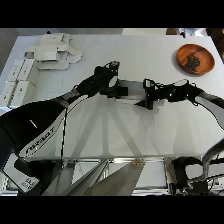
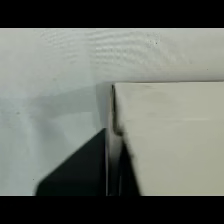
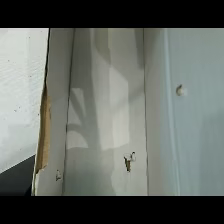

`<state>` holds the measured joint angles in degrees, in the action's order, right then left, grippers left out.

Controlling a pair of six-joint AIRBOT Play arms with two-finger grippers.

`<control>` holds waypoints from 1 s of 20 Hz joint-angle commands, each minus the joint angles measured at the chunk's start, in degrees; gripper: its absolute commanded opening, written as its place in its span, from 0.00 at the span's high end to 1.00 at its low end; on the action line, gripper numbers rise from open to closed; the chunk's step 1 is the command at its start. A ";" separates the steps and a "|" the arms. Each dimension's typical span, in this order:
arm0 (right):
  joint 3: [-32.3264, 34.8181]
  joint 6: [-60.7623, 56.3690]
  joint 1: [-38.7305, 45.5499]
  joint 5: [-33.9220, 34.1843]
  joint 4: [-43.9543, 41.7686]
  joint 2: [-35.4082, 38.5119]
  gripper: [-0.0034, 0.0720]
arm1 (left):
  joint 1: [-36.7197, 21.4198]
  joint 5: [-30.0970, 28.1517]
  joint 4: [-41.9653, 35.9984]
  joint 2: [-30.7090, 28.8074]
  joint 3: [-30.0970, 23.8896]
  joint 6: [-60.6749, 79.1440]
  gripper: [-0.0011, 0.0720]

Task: Fold the box and place the chain.

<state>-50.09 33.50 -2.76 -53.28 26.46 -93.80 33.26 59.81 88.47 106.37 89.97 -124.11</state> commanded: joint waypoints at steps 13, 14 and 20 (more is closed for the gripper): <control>-0.02 -0.07 0.02 0.11 0.13 0.00 0.29 | -0.17 -0.20 -1.46 -2.38 0.02 2.95 0.64; -0.02 -0.07 0.02 0.11 0.13 0.00 0.29 | -0.85 0.07 -1.46 -3.78 0.02 2.95 0.64; -0.02 -0.07 0.02 0.11 0.11 0.00 0.29 | -9.05 2.60 -6.78 -12.04 0.02 13.70 0.38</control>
<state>-50.06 33.43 -2.72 -53.15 26.61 -93.80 28.01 60.69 85.32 97.62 89.97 -117.97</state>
